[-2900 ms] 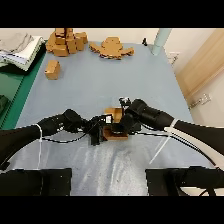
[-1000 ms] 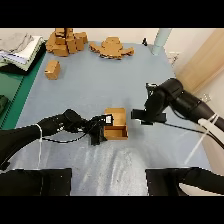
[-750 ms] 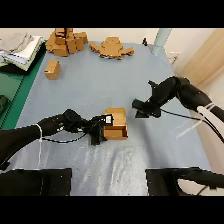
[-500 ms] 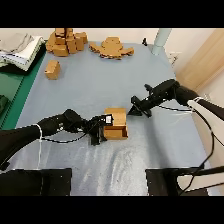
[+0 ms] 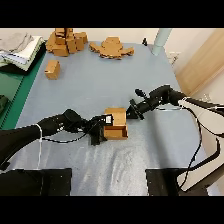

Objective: Fold the box.

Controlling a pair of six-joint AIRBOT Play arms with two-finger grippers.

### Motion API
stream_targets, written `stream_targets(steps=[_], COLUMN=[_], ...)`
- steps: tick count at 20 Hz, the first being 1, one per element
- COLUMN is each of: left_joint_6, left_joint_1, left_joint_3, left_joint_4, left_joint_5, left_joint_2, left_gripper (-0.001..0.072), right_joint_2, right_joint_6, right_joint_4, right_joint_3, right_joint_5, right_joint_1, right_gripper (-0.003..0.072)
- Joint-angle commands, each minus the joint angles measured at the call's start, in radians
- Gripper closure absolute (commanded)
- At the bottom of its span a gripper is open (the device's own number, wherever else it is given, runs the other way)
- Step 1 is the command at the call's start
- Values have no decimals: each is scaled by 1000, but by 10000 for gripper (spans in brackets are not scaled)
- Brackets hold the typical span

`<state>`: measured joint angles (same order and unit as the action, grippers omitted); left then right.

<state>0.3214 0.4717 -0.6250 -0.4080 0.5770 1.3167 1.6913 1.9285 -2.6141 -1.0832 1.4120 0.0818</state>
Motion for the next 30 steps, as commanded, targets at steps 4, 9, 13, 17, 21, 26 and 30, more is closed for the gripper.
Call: stream_targets(steps=[4, 9, 13, 17, 21, 26, 30], left_joint_6=[0, 0, 0, 0, 0, 0, 0], left_joint_1=[1, 1, 1, 1, 1, 1, 1], left_joint_3=[0, 0, -1, 0, -1, 0, 0], left_joint_4=[0, 0, 0, 0, 0, 0, 0], left_joint_5=[0, 0, 0, 0, 0, 0, 0], left_joint_2=[0, 0, 0, 0, 0, 0, 0], left_gripper=[285, 286, 285, 286, 285, 285, 286], right_joint_2=[9, -65, -199, -334, -461, -649, -779], right_joint_6=[83, 247, 295, 344, 392, 439, 439], right_joint_4=[-10, 19, 164, 269, 383, 502, 607], right_joint_3=[-43, -37, -37, 28, 165, 377, 481], right_joint_5=[59, 72, 19, -143, -344, -647, -768], right_joint_1=[56, 134, 200, 282, 379, 529, 624], right_gripper=[685, 685, 685, 684, 685, 685, 685])
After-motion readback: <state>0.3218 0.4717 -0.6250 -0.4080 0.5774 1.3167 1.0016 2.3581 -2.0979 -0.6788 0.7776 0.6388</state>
